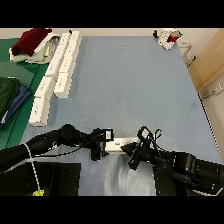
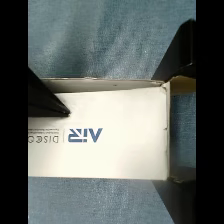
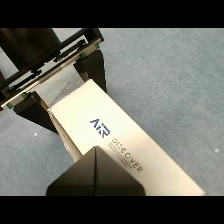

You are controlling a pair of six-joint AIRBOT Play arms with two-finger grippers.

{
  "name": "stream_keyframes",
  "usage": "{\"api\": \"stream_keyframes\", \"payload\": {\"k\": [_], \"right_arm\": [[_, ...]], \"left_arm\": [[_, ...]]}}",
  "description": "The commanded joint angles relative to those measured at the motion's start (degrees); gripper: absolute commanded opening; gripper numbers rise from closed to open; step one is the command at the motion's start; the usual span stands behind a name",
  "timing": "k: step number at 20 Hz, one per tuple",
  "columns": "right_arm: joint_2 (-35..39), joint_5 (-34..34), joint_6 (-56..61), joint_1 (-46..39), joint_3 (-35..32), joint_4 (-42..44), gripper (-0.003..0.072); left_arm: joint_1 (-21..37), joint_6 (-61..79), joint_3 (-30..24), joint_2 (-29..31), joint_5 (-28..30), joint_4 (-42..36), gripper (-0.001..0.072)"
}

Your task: Fold the box.

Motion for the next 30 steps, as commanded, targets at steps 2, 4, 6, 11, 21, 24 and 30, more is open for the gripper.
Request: {"api": "stream_keyframes", "payload": {"k": [2, 4, 6, 11, 21, 24, 30], "right_arm": [[4.39, 1.05, -0.22, -0.22, 2.08, -1.68, 0.0009], [5.64, -1.97, -0.22, -0.46, 3.76, -2.80, 0.0009], [5.64, -7.82, -0.22, -0.46, 6.36, -3.37, 0.0009], [5.57, -24.72, -0.31, -0.59, 15.58, -8.79, 0.0006], [-0.09, -48.70, -53.00, -28.74, 32.83, 27.78, 0.0004], [-8.50, -60.98, -67.01, -39.10, 39.06, 35.76, 0.0004], [-21.07, -65.44, -83.14, -49.42, 42.86, 39.30, 0.0007]], "left_arm": [[0.00, -0.02, 0.04, -0.04, -0.02, 0.00, 0.0462], [0.00, -0.02, 0.04, -0.04, 0.00, 0.00, 0.0462], [0.00, -0.02, 0.04, -0.04, 0.00, 0.00, 0.0462], [0.00, 0.00, 0.04, -0.04, -0.02, 0.00, 0.0462], [0.00, -0.02, 0.04, -0.04, -0.02, 0.00, 0.0462], [0.00, -0.02, 0.04, -0.04, -0.02, 0.00, 0.0462], [0.00, -0.02, 0.04, -0.04, 0.00, 0.00, 0.0462]]}}
